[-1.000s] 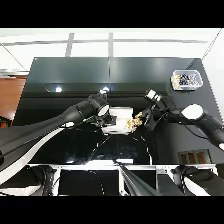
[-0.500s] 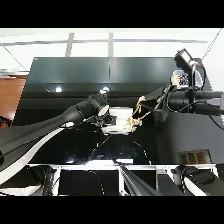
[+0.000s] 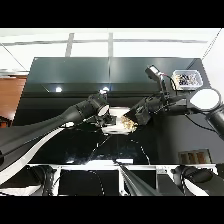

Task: Fold the box and place the chain.

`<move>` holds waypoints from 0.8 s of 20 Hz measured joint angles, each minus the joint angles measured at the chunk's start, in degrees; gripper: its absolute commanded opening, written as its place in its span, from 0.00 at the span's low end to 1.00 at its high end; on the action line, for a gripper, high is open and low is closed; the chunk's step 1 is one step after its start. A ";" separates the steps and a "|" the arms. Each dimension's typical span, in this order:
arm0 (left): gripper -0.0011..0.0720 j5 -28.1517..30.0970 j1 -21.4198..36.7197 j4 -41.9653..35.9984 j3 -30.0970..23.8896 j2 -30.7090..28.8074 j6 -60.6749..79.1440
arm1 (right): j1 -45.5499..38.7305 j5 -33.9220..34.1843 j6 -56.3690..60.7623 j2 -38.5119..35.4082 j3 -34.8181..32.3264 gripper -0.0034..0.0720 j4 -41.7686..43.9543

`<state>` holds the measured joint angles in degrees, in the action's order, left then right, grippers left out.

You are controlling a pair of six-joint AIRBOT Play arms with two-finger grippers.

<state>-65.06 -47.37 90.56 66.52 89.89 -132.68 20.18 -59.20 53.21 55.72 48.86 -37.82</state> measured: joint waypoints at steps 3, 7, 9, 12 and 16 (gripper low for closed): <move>0.06 0.00 0.00 0.00 0.00 0.00 0.00 | -5.05 -3.91 0.39 0.28 1.11 0.83 -3.06; 0.06 0.00 0.00 -0.02 0.00 0.00 0.00 | -10.99 -6.49 -2.14 0.24 -1.01 1.00 -13.94; 0.06 0.00 0.00 0.00 0.00 0.00 0.00 | -12.07 -3.80 -7.48 0.61 -5.05 1.00 -16.61; 0.06 0.00 0.00 0.00 0.00 0.00 0.00 | -11.74 3.50 -23.91 1.31 -12.20 1.00 -16.11; 0.06 0.00 0.00 0.00 0.00 0.00 0.00 | -10.64 11.56 -45.29 4.52 -17.16 1.00 -10.56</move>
<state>-65.06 -47.37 90.56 66.52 89.89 -132.68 9.54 -47.64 7.92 60.25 31.70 -48.38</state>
